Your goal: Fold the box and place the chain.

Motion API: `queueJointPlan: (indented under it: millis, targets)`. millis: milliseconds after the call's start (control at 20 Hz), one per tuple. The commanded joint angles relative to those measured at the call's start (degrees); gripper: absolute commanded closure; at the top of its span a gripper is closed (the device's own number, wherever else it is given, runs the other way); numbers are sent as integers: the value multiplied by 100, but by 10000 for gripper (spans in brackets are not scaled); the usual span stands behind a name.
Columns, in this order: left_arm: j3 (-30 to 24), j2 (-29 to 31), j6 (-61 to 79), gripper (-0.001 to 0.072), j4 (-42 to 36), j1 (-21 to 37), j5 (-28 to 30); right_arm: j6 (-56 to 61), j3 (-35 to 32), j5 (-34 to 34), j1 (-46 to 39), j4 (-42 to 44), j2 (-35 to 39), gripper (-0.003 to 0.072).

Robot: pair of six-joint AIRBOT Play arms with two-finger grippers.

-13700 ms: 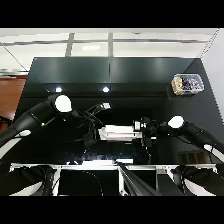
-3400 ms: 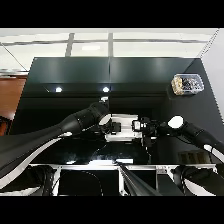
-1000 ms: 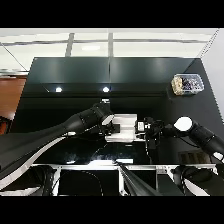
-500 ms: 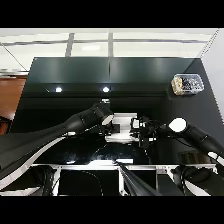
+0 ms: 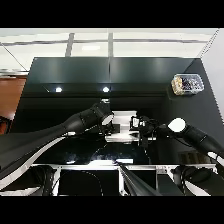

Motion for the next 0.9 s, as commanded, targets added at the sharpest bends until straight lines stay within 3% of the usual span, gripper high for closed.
queueJointPlan:
  millis: [0,100,200,350,500,700,850]
  targets:
    - [-2,-4,11,682,2,7,4,59,-2,-68,2,7,2,632]
    - [-2,-4,11,682,2,7,7,675,20,-140,-70,-22,50,633]
    - [-2,-4,11,682,2,7,7,1954,192,219,-343,-658,208,633]
    - [-2,-4,11,682,2,7,4,3530,745,1631,-1176,-1784,553,633]
    - [-2,-4,11,682,4,7,4,4660,1154,2597,-2570,-1860,844,632]
    - [-2,-15,11,683,2,7,7,6485,800,2524,-4503,-2063,841,633]
    - [-2,-22,11,682,2,7,7,6944,168,2406,-4940,-1864,671,632]
